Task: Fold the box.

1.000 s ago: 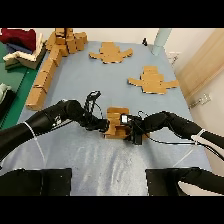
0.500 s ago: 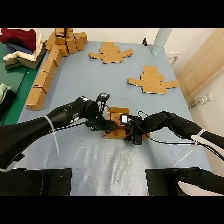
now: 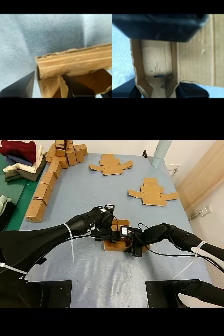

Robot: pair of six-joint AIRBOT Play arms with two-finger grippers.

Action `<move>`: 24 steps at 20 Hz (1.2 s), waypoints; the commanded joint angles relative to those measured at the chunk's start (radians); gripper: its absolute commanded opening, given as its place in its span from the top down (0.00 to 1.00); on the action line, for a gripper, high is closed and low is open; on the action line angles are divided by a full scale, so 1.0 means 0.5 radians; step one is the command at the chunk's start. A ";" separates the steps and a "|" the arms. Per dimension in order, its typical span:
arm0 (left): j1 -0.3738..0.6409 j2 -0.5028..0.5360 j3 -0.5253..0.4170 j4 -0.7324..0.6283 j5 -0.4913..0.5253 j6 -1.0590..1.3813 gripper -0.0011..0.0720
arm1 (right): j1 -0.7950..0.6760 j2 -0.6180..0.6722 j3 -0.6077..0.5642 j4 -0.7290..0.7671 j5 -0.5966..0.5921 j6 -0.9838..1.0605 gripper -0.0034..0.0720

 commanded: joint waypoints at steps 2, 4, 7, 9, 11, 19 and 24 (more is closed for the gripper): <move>-0.008 -0.035 0.024 0.026 -0.025 -0.036 0.37 | 0.000 0.000 -0.001 0.000 0.000 0.001 0.29; -0.008 -0.043 0.014 0.025 -0.010 -0.004 0.37 | 0.000 0.000 -0.001 0.000 0.001 0.001 0.28; -0.011 -0.092 0.013 0.009 -0.019 -0.019 0.38 | 0.000 0.000 -0.001 0.000 0.001 0.001 0.29; -0.014 -0.111 0.013 0.014 -0.020 -0.071 0.38 | 0.000 0.000 -0.001 0.000 0.000 0.001 0.29; -0.021 -0.128 0.013 0.018 -0.036 -0.075 0.66 | 0.000 0.000 -0.001 0.000 0.001 0.001 0.29; -0.021 -0.132 0.013 0.000 -0.058 -0.074 0.96 | 0.000 0.000 -0.001 0.000 0.000 0.001 0.29; -0.021 -0.119 0.034 -0.035 -0.112 -0.066 0.28 | 0.000 0.000 -0.001 0.000 0.001 0.001 0.29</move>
